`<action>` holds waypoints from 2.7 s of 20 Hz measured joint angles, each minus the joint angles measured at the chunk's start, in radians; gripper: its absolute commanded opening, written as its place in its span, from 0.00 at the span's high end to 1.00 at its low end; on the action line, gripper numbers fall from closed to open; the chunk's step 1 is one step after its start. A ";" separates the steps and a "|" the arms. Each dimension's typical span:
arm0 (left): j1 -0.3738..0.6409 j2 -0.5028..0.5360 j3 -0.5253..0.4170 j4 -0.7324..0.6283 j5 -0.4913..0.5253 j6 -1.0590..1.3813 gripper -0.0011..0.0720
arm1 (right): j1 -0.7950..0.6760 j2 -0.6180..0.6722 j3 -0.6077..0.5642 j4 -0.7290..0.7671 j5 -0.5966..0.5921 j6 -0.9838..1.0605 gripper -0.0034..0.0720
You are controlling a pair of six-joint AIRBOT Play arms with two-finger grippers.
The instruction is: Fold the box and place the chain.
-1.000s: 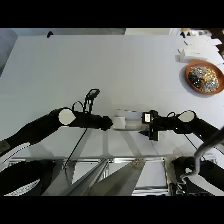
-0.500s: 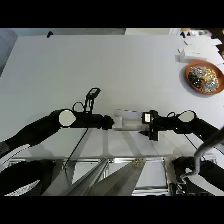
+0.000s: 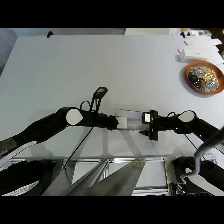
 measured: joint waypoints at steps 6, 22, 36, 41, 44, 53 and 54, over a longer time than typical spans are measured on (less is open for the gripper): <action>-0.012 -0.024 0.023 0.054 -0.035 -0.074 0.53 | 0.000 0.000 0.000 0.001 0.000 0.000 0.42; -0.066 -0.140 0.206 0.329 -0.223 -0.415 0.51 | 0.000 0.000 0.000 0.002 0.001 0.000 0.42; -0.112 -0.323 0.482 0.472 -0.511 -0.832 0.52 | 0.000 0.000 0.000 0.001 0.001 0.000 0.42; -0.143 -0.391 0.518 0.494 -0.537 -0.906 0.52 | 0.000 0.000 0.000 0.000 0.001 -0.001 0.42; -0.149 -0.405 0.523 0.506 -0.537 -0.935 0.54 | 0.000 0.000 0.000 0.000 0.001 0.000 0.42; -0.156 -0.419 0.526 0.574 -0.509 -1.009 0.68 | 0.000 0.000 0.000 0.002 0.000 0.001 0.42; -0.160 -0.422 0.526 0.579 -0.509 -1.012 0.76 | 0.000 0.000 0.000 0.001 0.000 0.000 0.42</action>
